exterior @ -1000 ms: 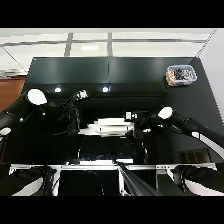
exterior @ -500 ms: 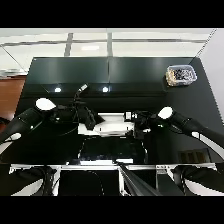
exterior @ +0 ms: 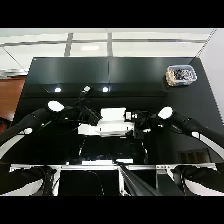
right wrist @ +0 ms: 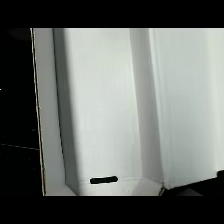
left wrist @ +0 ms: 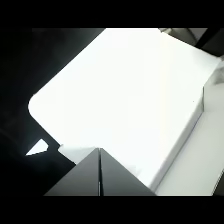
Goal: Fold the box and place the chain.
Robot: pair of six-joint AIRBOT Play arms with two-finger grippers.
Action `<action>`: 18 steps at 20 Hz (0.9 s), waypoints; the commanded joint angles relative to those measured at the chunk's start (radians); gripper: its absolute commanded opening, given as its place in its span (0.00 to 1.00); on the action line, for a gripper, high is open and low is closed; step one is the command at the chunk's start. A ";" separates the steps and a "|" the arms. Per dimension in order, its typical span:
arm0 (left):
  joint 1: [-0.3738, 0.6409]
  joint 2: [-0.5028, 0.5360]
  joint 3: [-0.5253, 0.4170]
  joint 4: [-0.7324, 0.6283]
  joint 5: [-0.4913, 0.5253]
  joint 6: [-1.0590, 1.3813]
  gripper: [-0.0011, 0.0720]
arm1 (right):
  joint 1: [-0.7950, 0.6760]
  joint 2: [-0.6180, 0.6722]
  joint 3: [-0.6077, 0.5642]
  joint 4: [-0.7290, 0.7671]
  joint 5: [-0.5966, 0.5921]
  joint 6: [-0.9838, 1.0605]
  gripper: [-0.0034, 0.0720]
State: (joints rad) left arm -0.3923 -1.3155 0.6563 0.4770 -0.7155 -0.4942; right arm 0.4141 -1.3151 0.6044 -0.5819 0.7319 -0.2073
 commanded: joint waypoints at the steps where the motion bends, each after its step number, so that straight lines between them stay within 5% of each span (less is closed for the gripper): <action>1: 0.004 -0.019 0.008 0.043 -0.035 -0.011 0.05 | 0.000 -0.001 0.000 0.001 0.000 0.001 0.41; 7: 0.136 0.190 0.045 0.100 -0.135 -0.014 0.05 | 0.000 -0.001 0.000 0.001 0.001 0.001 0.41; 11: 0.256 0.351 -0.032 0.125 -0.248 0.008 0.05 | 0.000 -0.001 0.000 0.001 0.001 0.001 0.41; 14: 0.249 0.339 -0.072 0.262 -0.416 0.274 0.06 | 0.000 -0.001 0.000 0.001 0.001 0.001 0.41; 15: 0.225 0.328 -0.079 0.320 -0.426 0.362 0.36 | 0.000 -0.001 0.000 0.001 0.001 0.001 0.40; 16: 0.193 0.319 -0.084 0.377 -0.407 0.455 0.81 | 0.000 -0.001 0.000 0.001 0.001 0.001 0.40; 17: 0.160 0.307 -0.082 0.418 -0.361 0.499 0.98 | 0.000 -0.001 0.000 0.001 0.001 0.001 0.41; 18: 0.132 0.286 -0.081 0.431 -0.298 0.500 0.99 | 0.000 -0.001 0.000 0.001 0.002 0.001 0.41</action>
State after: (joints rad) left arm -0.2070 -1.0077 0.5877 0.7845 -1.0584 -0.1646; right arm 0.4141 -1.3151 0.6044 -0.5812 0.7326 -0.2062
